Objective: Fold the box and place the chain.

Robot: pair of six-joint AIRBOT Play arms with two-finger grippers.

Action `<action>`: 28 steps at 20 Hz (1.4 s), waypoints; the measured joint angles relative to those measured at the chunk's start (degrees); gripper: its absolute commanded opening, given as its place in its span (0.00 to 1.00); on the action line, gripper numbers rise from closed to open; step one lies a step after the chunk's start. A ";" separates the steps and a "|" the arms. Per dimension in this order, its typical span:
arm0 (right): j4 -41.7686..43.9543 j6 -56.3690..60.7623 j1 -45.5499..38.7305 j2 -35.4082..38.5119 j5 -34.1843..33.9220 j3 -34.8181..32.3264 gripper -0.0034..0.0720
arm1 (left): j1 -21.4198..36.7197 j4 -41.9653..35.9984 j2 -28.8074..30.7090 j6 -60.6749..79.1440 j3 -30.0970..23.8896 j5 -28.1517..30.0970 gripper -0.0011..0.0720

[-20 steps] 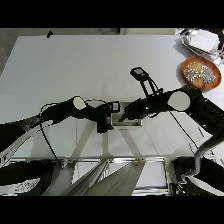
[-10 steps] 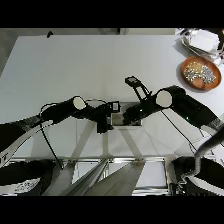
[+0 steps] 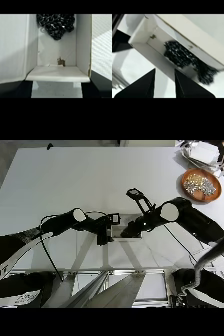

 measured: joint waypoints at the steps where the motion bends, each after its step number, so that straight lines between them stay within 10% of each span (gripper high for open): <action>1: -1.60 0.31 -0.74 1.20 0.83 -0.02 0.41 | 0.00 0.00 0.00 0.00 0.00 0.00 0.45; 4: -5.73 0.98 -4.87 4.13 4.00 -0.02 0.44 | 0.00 0.00 0.00 0.02 0.00 0.00 0.45; 6: -8.35 1.33 -8.94 5.05 5.90 -0.02 0.68 | 0.00 -0.02 0.00 0.00 0.00 0.00 0.45; 28: -15.23 6.54 -23.87 -15.58 -3.89 0.00 0.67 | 0.00 0.00 0.00 0.00 0.00 0.00 0.45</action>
